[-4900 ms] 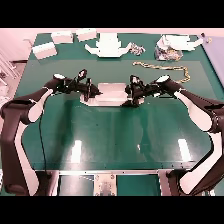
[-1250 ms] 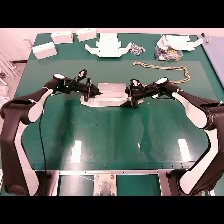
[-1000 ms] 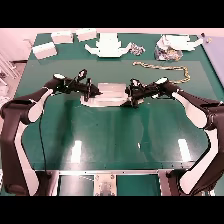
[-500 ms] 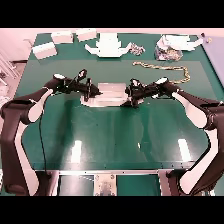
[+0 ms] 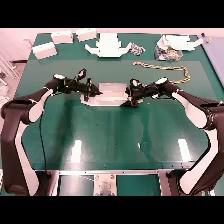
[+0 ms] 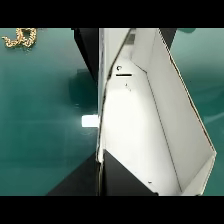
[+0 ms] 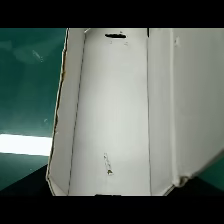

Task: Fold the box and place the chain.

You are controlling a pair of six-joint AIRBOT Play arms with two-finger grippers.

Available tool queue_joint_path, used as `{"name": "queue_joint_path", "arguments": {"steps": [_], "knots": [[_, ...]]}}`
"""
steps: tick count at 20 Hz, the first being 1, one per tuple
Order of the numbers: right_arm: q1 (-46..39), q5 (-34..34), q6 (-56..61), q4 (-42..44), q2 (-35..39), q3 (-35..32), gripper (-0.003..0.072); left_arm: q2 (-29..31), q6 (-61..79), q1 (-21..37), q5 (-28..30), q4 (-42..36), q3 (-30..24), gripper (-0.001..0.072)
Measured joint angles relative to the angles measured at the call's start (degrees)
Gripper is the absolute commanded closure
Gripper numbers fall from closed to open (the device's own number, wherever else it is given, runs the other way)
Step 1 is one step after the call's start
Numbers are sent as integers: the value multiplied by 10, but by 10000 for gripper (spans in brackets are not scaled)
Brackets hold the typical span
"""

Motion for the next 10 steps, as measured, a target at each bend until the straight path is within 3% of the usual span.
{"name": "queue_joint_path", "arguments": {"steps": [1, 10], "knots": [[0, 0, 0, 0, 0, 0, 133, 0, 2, 0, -7, -8, 0, 384], [0, 2, 0, 0, 0, 0, 133, 11, 26, 2, -34, -34, 1, 380]]}}
